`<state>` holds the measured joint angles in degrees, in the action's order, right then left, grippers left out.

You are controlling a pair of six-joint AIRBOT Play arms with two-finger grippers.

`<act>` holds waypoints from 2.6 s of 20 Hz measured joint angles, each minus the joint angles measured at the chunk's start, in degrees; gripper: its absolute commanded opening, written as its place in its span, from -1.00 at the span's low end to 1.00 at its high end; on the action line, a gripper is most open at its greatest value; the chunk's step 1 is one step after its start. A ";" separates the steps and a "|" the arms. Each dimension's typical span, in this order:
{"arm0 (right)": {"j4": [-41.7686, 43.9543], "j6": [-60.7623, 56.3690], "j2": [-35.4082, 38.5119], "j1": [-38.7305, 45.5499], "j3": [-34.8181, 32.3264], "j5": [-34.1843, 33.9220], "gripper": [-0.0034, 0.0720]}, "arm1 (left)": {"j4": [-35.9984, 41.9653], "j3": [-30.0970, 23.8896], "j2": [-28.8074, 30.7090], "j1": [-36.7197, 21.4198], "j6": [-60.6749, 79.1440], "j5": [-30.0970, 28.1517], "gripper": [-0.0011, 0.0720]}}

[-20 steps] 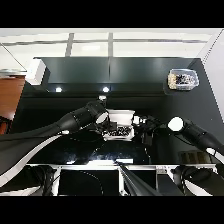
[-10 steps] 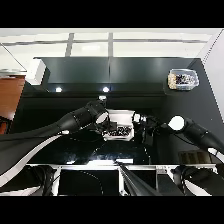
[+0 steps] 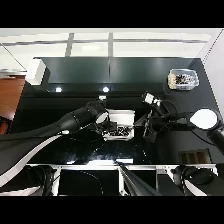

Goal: Fold the box and place the chain.

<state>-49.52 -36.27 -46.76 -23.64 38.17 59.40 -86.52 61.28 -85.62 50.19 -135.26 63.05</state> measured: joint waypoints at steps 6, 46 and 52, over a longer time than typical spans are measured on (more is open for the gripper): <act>2.08 -11.89 0.13 0.20 1.22 -1.49 0.54 | 0.00 0.02 0.00 0.00 0.00 0.02 -0.89; -9.46 -25.68 0.11 9.20 1.42 1.79 0.53 | 55.41 -28.28 18.01 -36.61 150.42 -7.74 0.97; -9.46 -25.66 0.11 9.20 1.42 -0.22 0.53 | 59.01 -27.63 12.24 -32.37 157.50 -7.98 0.97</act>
<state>-58.98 -61.93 -46.65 -14.44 39.59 59.18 -27.51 33.65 -73.38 17.82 22.24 55.07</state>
